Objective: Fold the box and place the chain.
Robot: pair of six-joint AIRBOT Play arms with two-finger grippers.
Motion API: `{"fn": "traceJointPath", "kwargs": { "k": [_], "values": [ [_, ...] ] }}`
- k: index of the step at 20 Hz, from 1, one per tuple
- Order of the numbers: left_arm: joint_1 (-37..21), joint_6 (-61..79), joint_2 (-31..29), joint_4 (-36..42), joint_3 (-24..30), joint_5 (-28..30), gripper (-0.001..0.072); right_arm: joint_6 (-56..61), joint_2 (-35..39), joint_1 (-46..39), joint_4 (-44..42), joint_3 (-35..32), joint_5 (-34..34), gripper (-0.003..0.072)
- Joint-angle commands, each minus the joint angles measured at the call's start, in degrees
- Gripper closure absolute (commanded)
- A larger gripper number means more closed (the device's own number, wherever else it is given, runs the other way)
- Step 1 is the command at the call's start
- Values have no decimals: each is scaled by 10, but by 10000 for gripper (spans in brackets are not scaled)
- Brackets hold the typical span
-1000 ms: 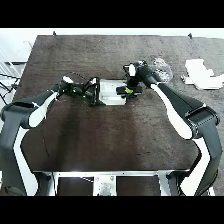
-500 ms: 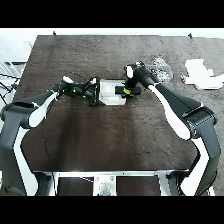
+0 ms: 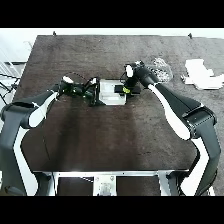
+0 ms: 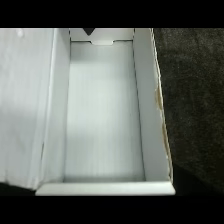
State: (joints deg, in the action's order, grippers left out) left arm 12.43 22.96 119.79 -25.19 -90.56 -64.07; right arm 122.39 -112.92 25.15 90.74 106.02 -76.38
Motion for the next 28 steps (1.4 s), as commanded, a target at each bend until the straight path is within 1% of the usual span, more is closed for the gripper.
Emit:
{"fn": "traceJointPath", "kwargs": {
  "k": [1,3,6,7,9,11,13,14,15,17,18,20,21,24,28],
  "values": [
    [0,0,0,0,0,0,207,-6,7,0,3,14,-17,327],
    [0,0,0,0,0,0,207,-19,17,0,3,18,-41,262],
    [0,0,0,0,0,0,207,-66,46,0,2,18,-58,250],
    [0,0,0,0,0,0,207,-87,60,0,4,18,-58,230],
    [0,0,0,0,0,0,207,-124,93,-4,24,18,-57,231],
    [0,0,0,0,0,0,207,-152,127,-20,62,18,-46,233],
    [0,0,0,0,0,0,207,-171,149,-53,97,18,-14,236],
    [0,0,0,0,0,0,207,-188,153,-77,100,18,6,253],
    [0,0,0,0,0,0,207,-200,152,-103,99,18,26,290],
    [0,0,0,0,0,0,207,-238,139,-157,82,18,69,295],
    [0,0,0,0,0,0,207,-268,128,-184,52,18,94,295],
    [0,0,0,0,0,0,207,-333,103,-230,-34,18,132,296],
    [0,0,0,0,0,0,207,-359,90,-245,-65,18,143,296],
    [0,0,0,0,0,0,207,-443,50,-269,-122,18,165,296],
    [0,0,0,0,0,0,207,-492,11,-271,-126,19,186,295]
  ]
}}
